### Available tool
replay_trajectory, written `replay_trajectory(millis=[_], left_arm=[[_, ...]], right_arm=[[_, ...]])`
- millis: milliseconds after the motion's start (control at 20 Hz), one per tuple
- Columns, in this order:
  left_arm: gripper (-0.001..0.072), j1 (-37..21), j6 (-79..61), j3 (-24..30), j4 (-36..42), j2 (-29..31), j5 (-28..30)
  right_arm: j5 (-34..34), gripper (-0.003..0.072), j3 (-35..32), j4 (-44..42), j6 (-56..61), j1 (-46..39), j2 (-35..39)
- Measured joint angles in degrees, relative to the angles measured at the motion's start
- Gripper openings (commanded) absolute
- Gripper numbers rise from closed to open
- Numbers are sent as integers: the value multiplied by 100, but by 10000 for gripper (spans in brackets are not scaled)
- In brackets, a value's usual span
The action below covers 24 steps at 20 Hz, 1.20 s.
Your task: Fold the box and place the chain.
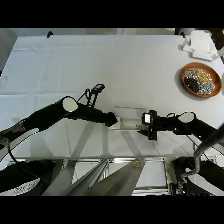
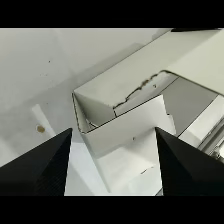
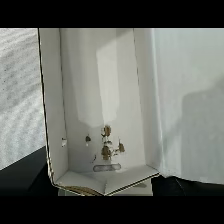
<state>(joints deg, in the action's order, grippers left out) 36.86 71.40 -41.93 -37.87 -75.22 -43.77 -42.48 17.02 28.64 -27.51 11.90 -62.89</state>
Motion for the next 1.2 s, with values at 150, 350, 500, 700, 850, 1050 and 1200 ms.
replay_trajectory(millis=[150, 350, 500, 700, 850, 1050, 1200], left_arm=[[574, 87, 599, -177, -341, -92, -98], [573, 245, 1300, -431, -800, -175, -208], [573, 396, 1834, -664, -1150, -326, -387], [552, 614, 2411, -896, -1449, -494, -566], [552, 739, 2761, -968, -1585, -544, -610], [507, 879, 3272, -1091, -1864, -592, -715], [506, 997, 3821, -1368, -2400, -678, -946]], right_arm=[[2, 413, 0, 0, 2, -2, 0], [2, 413, 0, 0, 0, 0, 0], [2, 413, 0, 2, 0, -2, 0], [0, 413, 0, 0, 0, -2, 0], [0, 413, 0, 0, 0, 0, 0], [2, 413, 0, 0, 2, -2, 0], [2, 413, 0, -2, 2, 0, 0]])
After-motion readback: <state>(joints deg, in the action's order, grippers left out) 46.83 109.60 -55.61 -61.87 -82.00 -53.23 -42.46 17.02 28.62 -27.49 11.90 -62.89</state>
